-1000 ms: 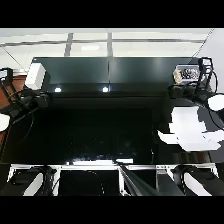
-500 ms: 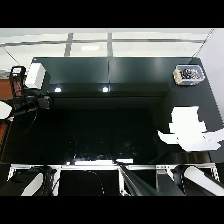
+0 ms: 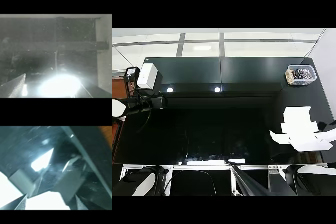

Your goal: Fold the box and place the chain.

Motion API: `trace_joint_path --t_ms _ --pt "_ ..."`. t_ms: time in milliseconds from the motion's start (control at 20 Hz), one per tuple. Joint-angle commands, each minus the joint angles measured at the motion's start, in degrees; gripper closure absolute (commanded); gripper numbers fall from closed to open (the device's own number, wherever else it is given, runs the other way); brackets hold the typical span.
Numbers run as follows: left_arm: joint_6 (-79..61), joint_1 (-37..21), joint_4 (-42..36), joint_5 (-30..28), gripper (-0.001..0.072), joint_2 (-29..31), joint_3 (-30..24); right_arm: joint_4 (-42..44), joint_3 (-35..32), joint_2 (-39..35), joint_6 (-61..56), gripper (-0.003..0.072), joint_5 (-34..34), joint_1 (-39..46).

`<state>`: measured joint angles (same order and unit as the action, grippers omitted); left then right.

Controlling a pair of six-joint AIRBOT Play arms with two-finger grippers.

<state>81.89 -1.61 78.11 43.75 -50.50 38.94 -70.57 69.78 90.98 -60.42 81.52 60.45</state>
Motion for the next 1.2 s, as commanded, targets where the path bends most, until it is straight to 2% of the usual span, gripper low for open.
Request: trace_joint_path --t_ms 0,50,100,150,200,300,400,550,700,850,950,1050,1150 --pt "0.0 0.0 -1.9 0.0 0.0002 -0.2 0.0 -2.7 1.2 2.6 4.5 -0.0013 6.9 -1.8" --pt "0.0 0.0 -2.2 0.0 0.0002 -0.2 0.0 -4.0 1.2 2.6 4.5 0.0135 7.6 -2.3" --pt "0.0 0.0 -2.1 0.0 0.0002 -0.2 0.0 -4.5 1.2 2.6 4.4 0.0242 7.9 -2.5" --pt "0.0 0.0 -2.1 0.0 0.0003 -0.2 0.0 -4.2 1.2 2.6 4.2 0.0383 8.7 -2.7" --pt "-0.1 0.0 -2.1 0.0 0.0002 -0.2 0.0 -4.0 1.2 2.2 4.2 0.0496 9.3 -3.0" --pt "-0.5 0.0 -2.1 -0.1 0.0002 -0.2 0.0 -2.3 1.2 0.7 4.3 0.0669 10.3 -3.8" --pt "-0.5 0.0 -2.1 -0.5 0.0002 -0.2 0.0 3.3 0.5 -2.0 4.5 0.0671 10.5 -4.8" --pt "0.1 0.0 -2.1 -0.5 0.0003 -0.6 0.0 16.5 -4.2 -8.9 7.0 0.0671 8.3 -8.5" --pt "0.0 0.0 -2.4 -0.4 0.0004 -1.5 0.0 28.1 -13.9 -19.6 10.1 0.0671 0.2 -16.0" --pt "-0.1 0.0 -8.3 0.0 0.0004 -3.2 0.0 36.8 -28.7 -32.6 13.0 0.0670 -14.2 -27.9" --pt "-3.1 0.6 -14.1 0.7 0.0004 -5.8 0.0 42.0 -39.2 -39.9 13.2 0.0671 -27.3 -37.9" --pt "-9.6 2.4 -20.4 1.4 0.0004 -9.2 0.0 47.2 -48.0 -43.6 13.2 0.0671 -39.9 -48.9" --pt "-16.0 4.1 -27.5 2.8 0.0004 -12.8 0.0 49.6 -53.1 -43.8 13.1 0.0671 -49.7 -60.3"
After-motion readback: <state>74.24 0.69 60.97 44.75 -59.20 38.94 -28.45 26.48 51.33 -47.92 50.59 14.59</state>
